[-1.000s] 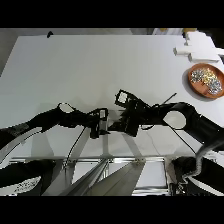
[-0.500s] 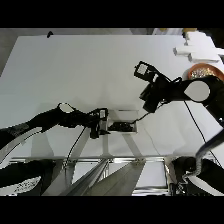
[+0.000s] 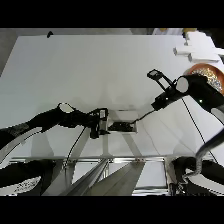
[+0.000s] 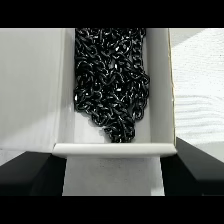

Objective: Fold the box and place the chain.

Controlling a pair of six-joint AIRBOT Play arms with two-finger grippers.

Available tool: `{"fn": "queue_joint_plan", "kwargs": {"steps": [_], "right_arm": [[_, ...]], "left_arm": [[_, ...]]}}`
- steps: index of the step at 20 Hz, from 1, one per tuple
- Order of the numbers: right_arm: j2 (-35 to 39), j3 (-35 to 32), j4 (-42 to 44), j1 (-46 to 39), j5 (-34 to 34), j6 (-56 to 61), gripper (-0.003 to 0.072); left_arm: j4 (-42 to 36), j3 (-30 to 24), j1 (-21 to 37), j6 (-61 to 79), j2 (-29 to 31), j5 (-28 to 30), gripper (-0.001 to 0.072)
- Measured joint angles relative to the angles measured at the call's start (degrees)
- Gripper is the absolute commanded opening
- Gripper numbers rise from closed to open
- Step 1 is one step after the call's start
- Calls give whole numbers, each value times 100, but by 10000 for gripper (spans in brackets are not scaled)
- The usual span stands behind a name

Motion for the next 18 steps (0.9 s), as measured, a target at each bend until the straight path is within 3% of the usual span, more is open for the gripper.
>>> {"fn": "queue_joint_plan", "kwargs": {"steps": [5,13,14,18], "right_arm": [[-450,-13,-210,-31,-15,1102,309],[-730,-13,-262,-50,-240,1683,287],[-769,-13,-273,-52,-238,1749,262],[-881,-20,-299,-61,-116,1895,12]], "left_arm": [[0,0,0,0,0,0,253],[0,0,0,0,0,0,253],[0,0,0,0,2,0,253],[0,0,0,-2,0,0,253]]}}
